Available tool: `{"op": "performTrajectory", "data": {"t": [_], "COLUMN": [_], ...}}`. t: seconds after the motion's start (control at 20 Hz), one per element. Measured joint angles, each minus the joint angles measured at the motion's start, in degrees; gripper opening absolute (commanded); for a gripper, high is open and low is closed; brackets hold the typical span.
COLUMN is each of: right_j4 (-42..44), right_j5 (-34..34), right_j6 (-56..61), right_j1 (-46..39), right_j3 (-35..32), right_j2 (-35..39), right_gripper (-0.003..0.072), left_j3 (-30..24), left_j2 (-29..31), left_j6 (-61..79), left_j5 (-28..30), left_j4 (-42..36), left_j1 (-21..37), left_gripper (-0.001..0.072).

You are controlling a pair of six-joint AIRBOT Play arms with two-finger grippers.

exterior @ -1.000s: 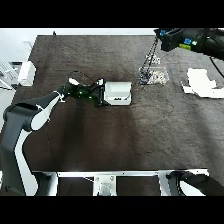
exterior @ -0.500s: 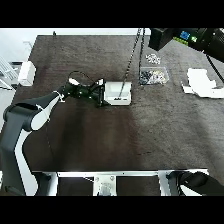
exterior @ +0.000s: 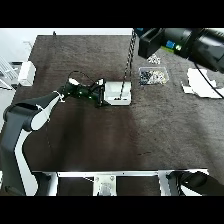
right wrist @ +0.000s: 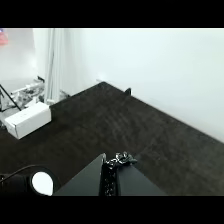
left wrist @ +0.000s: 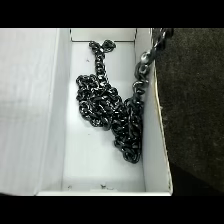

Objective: Fold the box and place the chain.

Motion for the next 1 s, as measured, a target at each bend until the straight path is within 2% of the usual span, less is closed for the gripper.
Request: {"op": "performTrajectory", "data": {"t": [0.55, 1.0], "right_j4": [-1.2, -1.4], "right_j5": [-0.5, -0.7], "right_j6": [5.9, 9.8], "right_j1": [0.1, 0.1], "right_j3": [-6.4, -8.2], "right_j2": [-2.7, -14.5], "right_gripper": [0.0011, 0.0011], "left_j3": [0.0, 0.0], "left_j2": [0.0, 0.0], "left_j6": [0.0, 0.0], "left_j5": [0.0, 0.0], "left_j4": [-0.1, -0.4], "left_j1": [0.0, 0.0], "left_gripper": [0.0289, 0.0289]}}
